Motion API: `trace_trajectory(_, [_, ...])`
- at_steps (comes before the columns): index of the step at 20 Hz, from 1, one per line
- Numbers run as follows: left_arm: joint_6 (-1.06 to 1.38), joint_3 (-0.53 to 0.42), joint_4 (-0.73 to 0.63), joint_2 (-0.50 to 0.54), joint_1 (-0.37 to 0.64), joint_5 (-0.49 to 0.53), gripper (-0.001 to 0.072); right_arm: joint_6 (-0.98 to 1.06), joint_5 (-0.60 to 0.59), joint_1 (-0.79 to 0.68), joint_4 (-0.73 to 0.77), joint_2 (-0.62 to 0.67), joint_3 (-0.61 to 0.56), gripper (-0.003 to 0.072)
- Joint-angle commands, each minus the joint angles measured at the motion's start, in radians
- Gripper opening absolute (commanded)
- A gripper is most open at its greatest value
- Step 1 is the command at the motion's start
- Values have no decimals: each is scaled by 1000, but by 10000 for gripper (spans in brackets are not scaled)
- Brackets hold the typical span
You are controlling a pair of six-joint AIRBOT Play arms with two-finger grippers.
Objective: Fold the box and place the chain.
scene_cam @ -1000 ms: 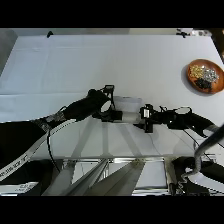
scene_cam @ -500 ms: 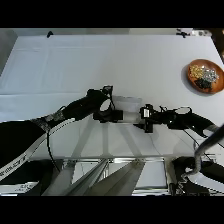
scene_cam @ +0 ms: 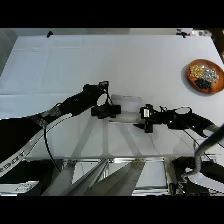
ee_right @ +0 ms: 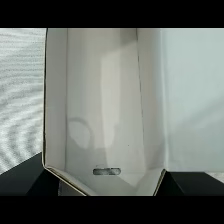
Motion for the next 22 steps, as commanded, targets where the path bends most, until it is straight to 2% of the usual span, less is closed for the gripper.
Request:
trace_trajectory(1, [27,17,-10,-13,11,15,316,-1,0,1,-1,1,0,238])
trace_trajectory(5, [67,17,-40,-53,3,16,311,-1,0,1,-1,0,0,238])
trace_trajectory(6, [72,17,-37,-57,3,16,234,-1,0,1,-1,1,0,238])
trace_trajectory(8, [141,17,-42,-58,0,19,5,-1,0,1,-1,1,0,238])
trace_trajectory(14, [175,17,-37,-67,-17,-21,6,-1,0,1,-1,1,0,238])
trace_trajectory(16, [179,17,-41,-66,-19,-23,28,-1,0,1,-1,0,0,238])
trace_trajectory(20, [179,17,-40,-42,-15,-64,305,-1,0,1,-1,1,0,238])
trace_trajectory(22, [200,17,-40,-14,-5,-64,364,-1,0,1,-1,1,0,238])
